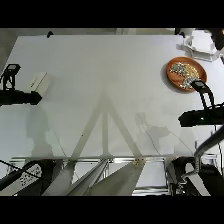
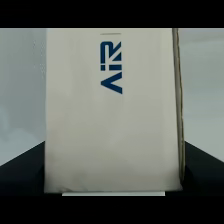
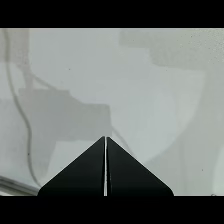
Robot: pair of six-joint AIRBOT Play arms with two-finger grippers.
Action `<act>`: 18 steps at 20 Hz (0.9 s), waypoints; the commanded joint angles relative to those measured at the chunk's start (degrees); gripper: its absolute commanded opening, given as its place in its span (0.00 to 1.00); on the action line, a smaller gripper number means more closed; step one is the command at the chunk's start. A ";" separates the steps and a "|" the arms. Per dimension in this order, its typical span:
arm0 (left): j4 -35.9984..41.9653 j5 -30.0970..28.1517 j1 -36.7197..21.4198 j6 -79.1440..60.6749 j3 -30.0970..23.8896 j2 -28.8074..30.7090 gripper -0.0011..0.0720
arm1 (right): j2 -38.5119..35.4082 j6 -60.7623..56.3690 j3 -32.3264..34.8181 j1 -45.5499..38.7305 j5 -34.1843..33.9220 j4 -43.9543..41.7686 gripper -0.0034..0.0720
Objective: Fold the box and place the chain.
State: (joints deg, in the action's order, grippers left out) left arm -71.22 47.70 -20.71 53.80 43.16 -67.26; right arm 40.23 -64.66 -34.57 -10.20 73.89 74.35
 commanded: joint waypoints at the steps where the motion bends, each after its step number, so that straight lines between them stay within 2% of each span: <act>1: -0.44 3.56 -1.51 2.01 -0.02 -4.98 0.02 | 0.04 -0.02 -0.04 -0.04 0.02 -0.02 0.05; 4: -0.44 5.75 -1.51 3.23 -0.02 -8.59 0.06 | 0.02 -0.02 -0.04 -0.04 0.13 -0.02 0.05; 6: -0.42 6.12 -1.51 3.19 -0.02 -8.90 0.29 | 0.02 -0.02 -0.04 -0.04 0.22 -0.02 0.05; 8: -0.46 6.16 -1.51 3.21 0.00 -8.90 0.41 | 0.04 -0.02 -0.04 -0.04 0.20 -0.02 0.05; 11: -0.46 6.58 -1.51 3.19 -0.02 -8.90 0.43 | 0.04 -0.02 -0.04 -0.04 0.20 -0.02 0.05; 12: -0.44 6.75 -1.51 3.21 0.00 -8.87 0.66 | 0.02 -0.02 -0.04 -0.04 0.20 -0.02 0.05; 13: -0.44 7.06 -1.49 3.21 0.00 -8.87 0.96 | 0.04 -0.02 -0.04 -0.04 0.20 -0.02 0.05; 18: -0.44 6.80 -1.46 3.26 0.00 -7.50 0.96 | 0.04 -0.02 -0.04 -0.04 0.22 -0.02 0.05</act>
State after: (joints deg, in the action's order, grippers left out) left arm -71.55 54.28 -22.15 57.01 43.09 -75.53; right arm 40.23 -64.66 -34.57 -10.20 74.08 74.32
